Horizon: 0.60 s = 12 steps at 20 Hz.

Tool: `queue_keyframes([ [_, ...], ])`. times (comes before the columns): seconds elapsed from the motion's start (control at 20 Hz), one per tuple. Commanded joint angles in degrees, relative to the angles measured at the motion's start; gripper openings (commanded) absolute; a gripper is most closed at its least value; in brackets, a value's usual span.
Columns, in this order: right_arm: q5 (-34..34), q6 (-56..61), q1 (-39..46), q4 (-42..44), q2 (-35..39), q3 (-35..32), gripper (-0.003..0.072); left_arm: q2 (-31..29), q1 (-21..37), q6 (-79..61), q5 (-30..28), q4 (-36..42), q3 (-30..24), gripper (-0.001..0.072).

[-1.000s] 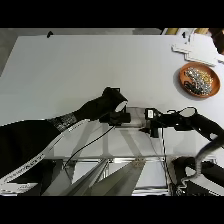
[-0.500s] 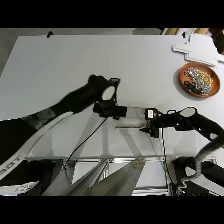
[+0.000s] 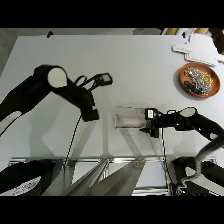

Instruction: Fold the box and place the chain.

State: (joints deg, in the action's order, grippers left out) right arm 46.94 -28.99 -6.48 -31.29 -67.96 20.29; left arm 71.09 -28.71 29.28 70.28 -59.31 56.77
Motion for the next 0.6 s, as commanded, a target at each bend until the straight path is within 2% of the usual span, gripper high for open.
queue_keyframes([
  [0.0, 0.0, 0.0, 0.0, 0.0, 0.0, 0.0, 0.0397, -0.2, 5.1, -49.7, -13.0, 18.3, -14.2, 0.0672],
  [0.15, 0.0, 0.0, 0.0, 0.0, 0.0, 0.0, 0.0397, 7.9, 3.6, -55.0, -16.3, 24.5, -15.9, 0.0676],
  [0.25, 0.0, 0.0, 0.0, 0.0, 0.0, 0.0, 0.0397, 11.7, 1.3, -55.0, -21.2, 28.5, -15.8, 0.0696],
  [0.35, 0.0, 0.0, 0.0, 0.0, 0.0, 0.0, 0.0397, 13.9, -1.0, -55.0, -24.0, 29.9, -15.8, 0.0696],
  [0.55, 0.0, 0.0, 0.0, 0.0, 0.0, 0.0, 0.0397, 15.0, -3.5, -60.1, -24.6, 35.7, -15.8, 0.0696],
])
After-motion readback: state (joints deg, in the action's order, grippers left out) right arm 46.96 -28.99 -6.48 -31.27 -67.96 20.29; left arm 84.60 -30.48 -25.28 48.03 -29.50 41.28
